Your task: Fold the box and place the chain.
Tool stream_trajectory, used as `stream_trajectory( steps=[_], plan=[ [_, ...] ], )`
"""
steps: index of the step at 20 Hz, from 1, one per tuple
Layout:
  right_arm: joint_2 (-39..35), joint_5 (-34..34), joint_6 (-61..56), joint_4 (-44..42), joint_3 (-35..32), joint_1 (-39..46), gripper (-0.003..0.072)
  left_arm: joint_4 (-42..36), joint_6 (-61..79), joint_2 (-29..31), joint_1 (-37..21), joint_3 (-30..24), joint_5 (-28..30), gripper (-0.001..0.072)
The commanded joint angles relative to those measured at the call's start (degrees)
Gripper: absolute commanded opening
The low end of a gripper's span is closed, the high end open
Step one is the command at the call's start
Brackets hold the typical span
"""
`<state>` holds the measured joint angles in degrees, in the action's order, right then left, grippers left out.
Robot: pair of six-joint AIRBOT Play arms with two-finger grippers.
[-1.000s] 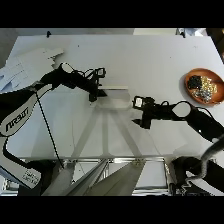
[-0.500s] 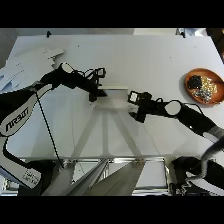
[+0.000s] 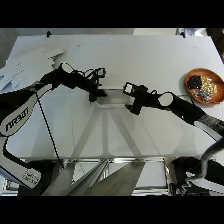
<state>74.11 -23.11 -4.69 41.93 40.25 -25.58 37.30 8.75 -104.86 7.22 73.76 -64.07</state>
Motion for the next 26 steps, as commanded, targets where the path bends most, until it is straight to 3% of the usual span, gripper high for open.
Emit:
stream_trajectory(
  steps=[1,9,14,19,26],
  plan=[
    [0.31,-1.68,0.0,0.52,1.4,0.44,0.0696,0.02,0.02,-0.02,0.0,-0.02,-0.02,0.0014],
    [3.5,-9.4,1.14,1.44,3.69,4.04,0.0696,0.0,0.02,0.0,0.02,-0.02,0.0,0.0014],
    [7.43,-14.12,2.19,1.6,10.54,7.48,0.0696,0.0,0.02,0.0,0.02,-0.02,-0.02,0.0014],
    [11.34,-25.05,5.18,2.19,14.56,7.87,0.0696,0.02,0.02,0.0,0.02,-0.02,0.0,0.0014],
    [16.92,-25.81,5.73,-0.42,14.58,7.8,0.0696,0.02,0.02,-0.02,0.02,-0.02,-0.02,0.0014]
  ],
)
